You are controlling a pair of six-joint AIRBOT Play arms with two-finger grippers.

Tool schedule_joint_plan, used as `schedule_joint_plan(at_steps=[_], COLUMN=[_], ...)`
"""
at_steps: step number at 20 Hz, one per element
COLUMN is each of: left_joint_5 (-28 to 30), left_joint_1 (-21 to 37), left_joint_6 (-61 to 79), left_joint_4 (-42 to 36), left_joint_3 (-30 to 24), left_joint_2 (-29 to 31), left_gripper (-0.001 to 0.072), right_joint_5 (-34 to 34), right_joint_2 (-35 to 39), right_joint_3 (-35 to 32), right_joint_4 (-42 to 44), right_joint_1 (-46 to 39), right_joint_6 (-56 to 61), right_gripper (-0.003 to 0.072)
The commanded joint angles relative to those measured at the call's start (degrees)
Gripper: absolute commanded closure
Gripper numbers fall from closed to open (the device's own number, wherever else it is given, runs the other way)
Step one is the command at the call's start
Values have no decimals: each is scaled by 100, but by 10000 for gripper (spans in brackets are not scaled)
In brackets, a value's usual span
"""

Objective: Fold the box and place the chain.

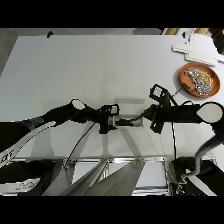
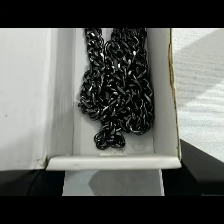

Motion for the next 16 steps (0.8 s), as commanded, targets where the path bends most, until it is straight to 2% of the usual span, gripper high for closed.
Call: schedule_joint_plan(at_steps=[1,3,6,8,9,12,16], left_joint_5=[2,2,2,2,2,2,2], left_joint_1=[0,0,0,0,0,0,0], left_joint_6=[2,2,2,2,2,2,2], left_joint_4=[2,2,2,2,2,2,2], left_joint_3=[-2,-2,-2,-2,-2,-2,-2], left_joint_2=[4,4,4,4,4,4,4], left_gripper=[503,503,503,503,503,503,503], right_joint_5=[-1113,-1624,-1858,-1965,-2048,-1915,-704], right_joint_2=[48,-157,-721,-1113,-1250,-1064,-223], right_joint_3=[-2,-2,-2,-2,0,90,278], right_joint_4=[811,820,807,804,721,643,-514], right_joint_1=[1005,1637,2199,2243,2240,1810,356], right_joint_6=[208,223,409,549,658,780,153], right_gripper=[667,667,659,530,493,484,486])
